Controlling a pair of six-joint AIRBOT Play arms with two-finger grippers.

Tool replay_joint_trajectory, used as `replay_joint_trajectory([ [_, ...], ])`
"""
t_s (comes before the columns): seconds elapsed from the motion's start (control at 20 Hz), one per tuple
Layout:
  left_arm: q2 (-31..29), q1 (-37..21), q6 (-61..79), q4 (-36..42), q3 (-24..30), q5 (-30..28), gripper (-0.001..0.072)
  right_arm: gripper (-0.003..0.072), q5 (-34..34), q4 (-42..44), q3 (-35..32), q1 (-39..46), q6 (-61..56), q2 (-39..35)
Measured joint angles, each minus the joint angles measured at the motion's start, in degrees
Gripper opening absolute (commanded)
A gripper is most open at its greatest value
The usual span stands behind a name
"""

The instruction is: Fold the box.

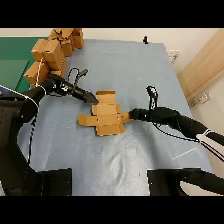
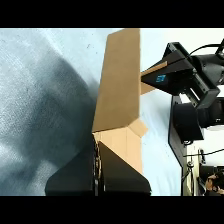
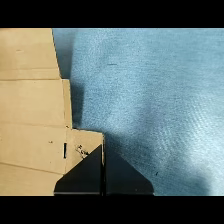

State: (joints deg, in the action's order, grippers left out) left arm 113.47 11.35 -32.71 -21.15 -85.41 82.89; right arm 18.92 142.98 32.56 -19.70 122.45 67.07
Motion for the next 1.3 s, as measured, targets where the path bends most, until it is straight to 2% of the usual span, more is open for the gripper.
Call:
replay_joint_trajectory([
  [0.2,0.0,0.04,1.79,0.13,0.0,-0.85,0.0017,0.0011,0.72,-0.09,0.0,0.0,0.0,-0.02],
  [0.25,0.0,0.04,2.54,0.13,0.0,-0.85,0.0017,0.0095,1.29,-0.44,0.0,0.0,0.0,-0.09],
  [0.3,0.0,0.04,3.45,0.24,-0.07,-0.74,0.0017,0.023,2.23,-1.51,0.02,0.0,0.02,-0.28],
  [0.35,0.0,0.04,4.63,0.35,-0.13,-0.24,0.0016,0.0307,3.3,-2.95,0.0,-0.04,0.07,-0.59],
  [0.45,0.0,0.04,8.63,0.28,-0.46,2.01,0.0015,0.0308,4.44,-7.76,0.04,0.35,0.09,-1.79],
  [0.65,-0.31,0.04,14.84,0.39,-2.45,4.35,0.0008,0.0311,10.75,-23.8,0.04,1.33,-1.22,-6.6],
  [0.75,-1.49,0.04,19.63,0.37,-3.1,4.31,0.0007,0.0452,15.26,-30.67,0.04,1.51,-1.53,-10.14],
  [0.9,-4.83,0.42,29.0,0.37,-3.06,2.14,0.0006,0.0451,20.26,-36.06,0.07,0.79,1.11,-16.11],
  [1.05,-9.09,1.25,39.19,0.59,-0.02,-1.42,0.0006,0.0448,22.95,-38.58,0.07,-2.54,5.18,-21.29],
  [1.3,-16.02,1.79,52.89,3.69,11.87,-8.98,0.0007,0.0448,24.72,-41.64,0.07,-10.71,7.74,-22.86],
])
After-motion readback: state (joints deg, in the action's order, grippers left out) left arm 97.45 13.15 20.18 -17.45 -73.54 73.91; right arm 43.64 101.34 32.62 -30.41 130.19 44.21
